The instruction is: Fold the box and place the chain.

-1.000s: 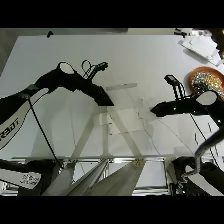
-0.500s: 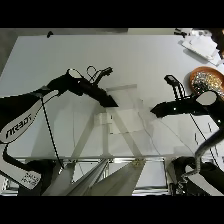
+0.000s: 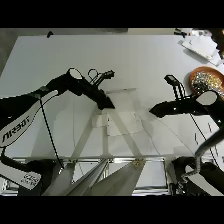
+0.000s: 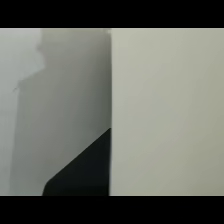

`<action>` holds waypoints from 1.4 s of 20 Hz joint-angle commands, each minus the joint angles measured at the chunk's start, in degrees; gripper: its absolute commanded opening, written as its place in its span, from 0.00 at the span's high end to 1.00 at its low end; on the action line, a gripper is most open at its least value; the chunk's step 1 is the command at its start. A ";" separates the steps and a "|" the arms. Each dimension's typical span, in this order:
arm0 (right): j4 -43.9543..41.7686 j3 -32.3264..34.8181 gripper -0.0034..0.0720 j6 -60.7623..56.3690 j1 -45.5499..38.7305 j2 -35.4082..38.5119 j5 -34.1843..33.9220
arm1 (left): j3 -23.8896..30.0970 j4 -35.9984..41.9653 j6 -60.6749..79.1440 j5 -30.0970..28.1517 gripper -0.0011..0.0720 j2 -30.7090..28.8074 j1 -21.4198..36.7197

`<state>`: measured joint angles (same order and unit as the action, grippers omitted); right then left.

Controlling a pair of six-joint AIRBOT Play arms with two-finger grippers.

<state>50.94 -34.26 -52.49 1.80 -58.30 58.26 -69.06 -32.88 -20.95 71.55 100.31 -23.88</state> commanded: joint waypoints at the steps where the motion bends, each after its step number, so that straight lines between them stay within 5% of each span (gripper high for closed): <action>1: 0.15 -0.13 0.62 -1.38 -0.02 0.83 3.23 | -0.02 -6.19 1.84 2.14 0.98 -2.84 -0.74; 4: 1.44 -0.15 0.56 -3.74 -0.02 4.70 4.28 | -0.02 -8.72 4.52 1.90 0.98 -5.14 -2.19; 8: 9.44 -0.15 0.56 -8.66 -0.02 13.35 5.53 | -0.02 -8.81 4.44 -6.10 0.98 -6.86 -4.72; 14: 22.40 -0.13 0.56 -13.75 -0.02 28.59 14.47 | 0.35 -11.72 -0.11 -10.40 0.99 -7.91 -7.85; 22: 22.77 0.13 0.56 -15.06 -0.02 38.69 14.82 | 21.09 -12.55 -1.27 -28.41 0.99 -26.51 -10.71; 25: 22.62 0.79 0.56 -15.06 -0.02 38.69 14.73 | 26.01 -3.17 6.88 -26.84 0.99 -27.71 -10.56; 28: 22.56 0.87 0.56 -15.04 -0.02 38.64 14.43 | 26.84 19.80 28.85 -26.18 0.98 -25.66 -11.63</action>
<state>73.54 -33.56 -67.51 1.80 -19.97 72.88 -44.56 -30.98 -9.10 45.58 74.46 -34.98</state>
